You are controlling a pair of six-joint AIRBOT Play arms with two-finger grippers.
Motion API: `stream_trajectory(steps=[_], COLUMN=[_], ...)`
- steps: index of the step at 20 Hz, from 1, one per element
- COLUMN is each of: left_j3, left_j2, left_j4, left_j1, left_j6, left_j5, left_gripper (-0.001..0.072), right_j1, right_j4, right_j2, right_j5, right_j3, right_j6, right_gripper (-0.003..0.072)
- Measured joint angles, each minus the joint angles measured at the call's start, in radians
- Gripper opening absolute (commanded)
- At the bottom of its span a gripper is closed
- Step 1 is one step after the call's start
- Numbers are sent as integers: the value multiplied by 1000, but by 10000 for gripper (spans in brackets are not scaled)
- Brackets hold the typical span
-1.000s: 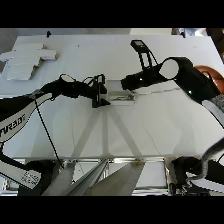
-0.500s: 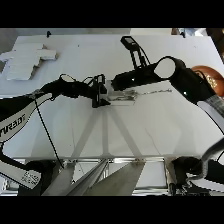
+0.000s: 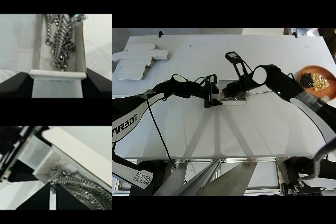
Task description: Fold the box and place the chain.
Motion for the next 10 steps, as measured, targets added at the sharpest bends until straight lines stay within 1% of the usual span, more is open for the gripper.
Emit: stream_trajectory(steps=[1, 2, 6, 10], left_j3=[0, 0, 0, 0], left_j2=[0, 0, 0, 0], left_j4=[0, 0, 0, 0], left_j1=[0, 0, 0, 0], left_j6=[0, 0, 0, 0], left_j5=[0, 0, 0, 0], left_gripper=[501, 501, 501, 501], right_j1=[1, 1, -2, -52], right_j4=[-17, -29, -58, -69], right_j2=[-8, -14, -4, 77], right_j5=[-1, 0, 20, 60], right_j3=[0, 0, 0, 0], right_j6=[14, 21, 10, -61], right_gripper=[157, 237, 237, 237])
